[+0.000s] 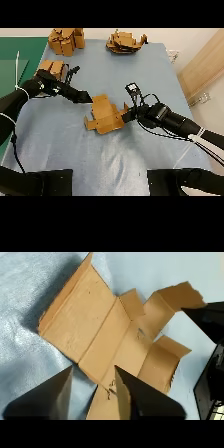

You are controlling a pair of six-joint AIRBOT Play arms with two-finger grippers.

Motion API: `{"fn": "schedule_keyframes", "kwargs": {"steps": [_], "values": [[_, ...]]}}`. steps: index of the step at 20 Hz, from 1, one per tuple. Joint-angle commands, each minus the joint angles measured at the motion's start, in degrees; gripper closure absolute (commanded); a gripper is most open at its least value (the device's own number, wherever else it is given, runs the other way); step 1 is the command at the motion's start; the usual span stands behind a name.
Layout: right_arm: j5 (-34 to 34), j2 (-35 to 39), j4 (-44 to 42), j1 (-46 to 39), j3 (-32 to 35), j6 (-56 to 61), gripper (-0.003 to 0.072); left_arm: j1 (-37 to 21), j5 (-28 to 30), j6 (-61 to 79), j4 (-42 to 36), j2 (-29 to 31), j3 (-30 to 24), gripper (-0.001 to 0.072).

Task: Fold the box.

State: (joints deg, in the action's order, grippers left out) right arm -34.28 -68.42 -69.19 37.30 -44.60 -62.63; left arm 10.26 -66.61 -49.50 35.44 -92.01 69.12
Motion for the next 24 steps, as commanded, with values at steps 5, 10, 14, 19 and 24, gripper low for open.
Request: {"fn": "schedule_keyframes", "kwargs": {"steps": [5,10,14,19,24], "values": [[-3.72,-0.90,4.48,0.66,-0.07,23.50,0.0684,0.37,6.12,-21.59,9.62,-0.48,-1.03,0.0222],[-3.69,-0.90,5.86,0.94,-0.09,24.28,0.0684,1.31,7.19,-11.15,-4.66,-1.57,-2.49,0.0222],[-0.52,-0.90,7.39,0.94,0.37,26.32,0.0685,0.70,9.97,-8.07,-7.65,-4.37,-2.49,0.0222],[-0.22,-1.84,7.23,0.98,0.39,27.87,0.0684,0.70,11.72,-1.79,-15.98,-9.31,-2.47,0.0222],[4.48,-2.69,9.22,1.33,2.05,27.74,0.0684,0.70,12.83,5.57,-22.88,-12.20,-2.45,0.0222]]}}
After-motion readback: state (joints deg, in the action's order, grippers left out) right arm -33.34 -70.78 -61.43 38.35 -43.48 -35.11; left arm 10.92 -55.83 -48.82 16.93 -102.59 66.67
